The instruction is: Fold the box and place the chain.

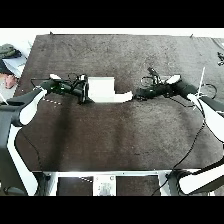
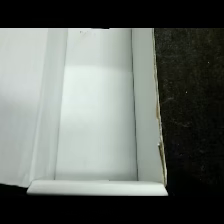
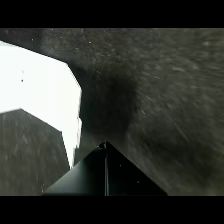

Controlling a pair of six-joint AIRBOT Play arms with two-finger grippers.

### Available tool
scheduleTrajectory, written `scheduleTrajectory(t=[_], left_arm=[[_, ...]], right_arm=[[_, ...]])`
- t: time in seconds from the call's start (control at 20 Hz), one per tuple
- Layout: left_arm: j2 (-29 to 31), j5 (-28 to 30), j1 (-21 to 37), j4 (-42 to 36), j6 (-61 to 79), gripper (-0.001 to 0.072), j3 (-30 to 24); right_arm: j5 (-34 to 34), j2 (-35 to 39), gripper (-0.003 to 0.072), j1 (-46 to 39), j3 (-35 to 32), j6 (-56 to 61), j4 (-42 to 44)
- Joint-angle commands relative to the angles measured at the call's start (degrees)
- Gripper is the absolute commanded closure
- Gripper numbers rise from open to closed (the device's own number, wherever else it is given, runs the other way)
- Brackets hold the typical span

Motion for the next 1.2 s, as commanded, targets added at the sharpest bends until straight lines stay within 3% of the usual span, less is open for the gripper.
scheduleTrajectory(t=[0.0,0.25,0.55,0.6,0.75,0.9,0.95,1.0,1.15], left_arm=[[0.0,0.0,0.0,0.0,0.0,0.0243,0.0],[0.0,0.0,0.0,0.0,0.0,0.0243,0.0],[0.0,0.0,0.0,0.0,0.0,0.0243,0.0],[0.0,0.0,0.0,0.0,0.0,0.0242,0.0],[0.0,0.0,0.0,0.0,0.0,0.0242,0.0],[0.0,0.0,0.0,0.0,0.0,0.0243,0.0],[0.0,0.0,0.0,0.0,0.0,0.0243,0.0],[0.0,0.0,0.0,0.0,0.0,0.0242,0.0],[0.0,0.0,0.0,0.0,0.0,0.0242,0.0]], right_arm=[[-4.3,-1.6,0.0696,2.1,-2.0,-2.8,6.8],[0.8,-3.7,0.0697,3.0,-1.4,-9.7,17.5],[0.3,-3.7,0.0695,6.6,3.6,-9.2,14.1],[0.3,-3.7,0.0669,6.6,4.8,-7.2,12.2],[1.1,-3.7,0.0478,6.8,8.0,-3.1,7.5],[1.2,-3.7,0.0477,8.5,9.4,-3.1,7.3],[0.7,-3.8,0.0416,9.5,9.4,-3.1,6.8],[-0.2,-3.8,0.0268,10.7,9.4,-3.1,5.3],[-0.9,-3.7,0.0236,11.8,9.7,-3.1,4.2]])
